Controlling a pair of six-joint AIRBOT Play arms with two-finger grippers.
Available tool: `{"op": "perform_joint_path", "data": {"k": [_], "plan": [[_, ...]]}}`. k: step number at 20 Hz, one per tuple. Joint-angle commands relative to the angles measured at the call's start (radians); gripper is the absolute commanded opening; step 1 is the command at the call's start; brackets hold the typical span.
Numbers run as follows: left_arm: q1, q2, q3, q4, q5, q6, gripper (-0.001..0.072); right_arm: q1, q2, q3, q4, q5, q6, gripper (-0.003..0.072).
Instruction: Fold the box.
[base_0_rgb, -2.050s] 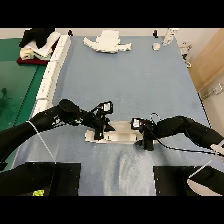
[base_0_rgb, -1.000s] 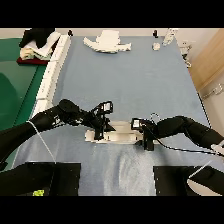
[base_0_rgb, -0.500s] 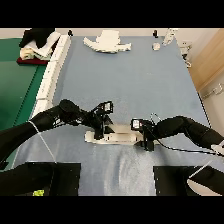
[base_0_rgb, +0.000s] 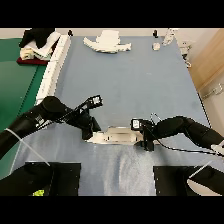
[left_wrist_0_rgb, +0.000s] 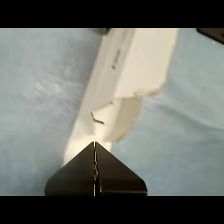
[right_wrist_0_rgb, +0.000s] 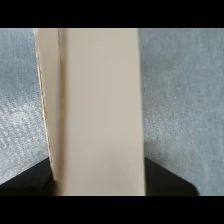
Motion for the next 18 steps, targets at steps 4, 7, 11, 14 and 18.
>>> {"op": "perform_joint_path", "data": {"k": [4, 7, 11, 14, 18], "plan": [[-0.174, -0.003, -0.003, -0.147, -0.045, -0.411, 0.0011, 0.000, 0.000, 0.001, 0.000, 0.003, 0.000, 0.0463], [-0.311, -0.094, 0.040, -0.188, 0.142, -0.526, 0.0012, 0.000, -0.001, 0.001, 0.000, 0.003, 0.000, 0.0463], [-0.301, -0.203, 0.153, -0.183, 0.234, -0.646, 0.0012, 0.000, 0.000, 0.001, 0.000, 0.003, 0.000, 0.0463], [-0.288, -0.261, 0.203, -0.123, 0.265, -0.763, 0.0011, 0.000, -0.001, 0.001, 0.000, 0.003, 0.001, 0.0463], [-0.263, -0.292, 0.208, -0.030, 0.271, -0.894, 0.0012, -0.001, -0.002, 0.001, -0.004, 0.003, 0.000, 0.0463]]}}
